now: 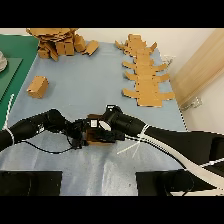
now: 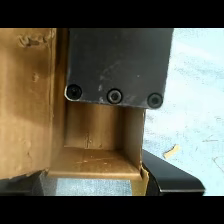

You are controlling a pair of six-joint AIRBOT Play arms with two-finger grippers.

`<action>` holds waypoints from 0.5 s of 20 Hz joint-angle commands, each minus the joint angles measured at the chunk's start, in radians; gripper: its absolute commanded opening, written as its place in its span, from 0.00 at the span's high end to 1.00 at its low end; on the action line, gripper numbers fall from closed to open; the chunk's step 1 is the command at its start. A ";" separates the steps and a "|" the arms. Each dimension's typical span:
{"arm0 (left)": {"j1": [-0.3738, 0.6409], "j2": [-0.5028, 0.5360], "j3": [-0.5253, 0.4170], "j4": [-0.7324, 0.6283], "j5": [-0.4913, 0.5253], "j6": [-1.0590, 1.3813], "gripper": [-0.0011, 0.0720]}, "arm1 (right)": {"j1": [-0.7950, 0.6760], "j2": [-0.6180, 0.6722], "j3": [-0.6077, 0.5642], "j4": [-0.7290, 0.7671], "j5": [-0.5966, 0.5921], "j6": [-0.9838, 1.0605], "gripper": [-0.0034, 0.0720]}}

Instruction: Fold the box.

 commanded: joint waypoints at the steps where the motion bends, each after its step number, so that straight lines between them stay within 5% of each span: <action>1: 0.000 0.000 0.001 0.000 0.000 0.000 0.68 | 0.001 -0.001 0.001 -0.001 -0.025 -0.011 0.85; 2: 0.000 0.000 0.001 0.000 0.000 0.000 0.68 | 0.001 -0.001 0.001 -0.001 -0.024 -0.011 0.66; 3: 0.000 0.000 0.001 0.000 0.000 0.000 0.68 | 0.001 -0.001 0.001 -0.001 -0.016 -0.011 0.62; 10: 0.000 0.000 0.001 0.000 0.000 0.000 0.68 | 0.000 0.068 0.001 -0.021 -0.014 -0.005 0.62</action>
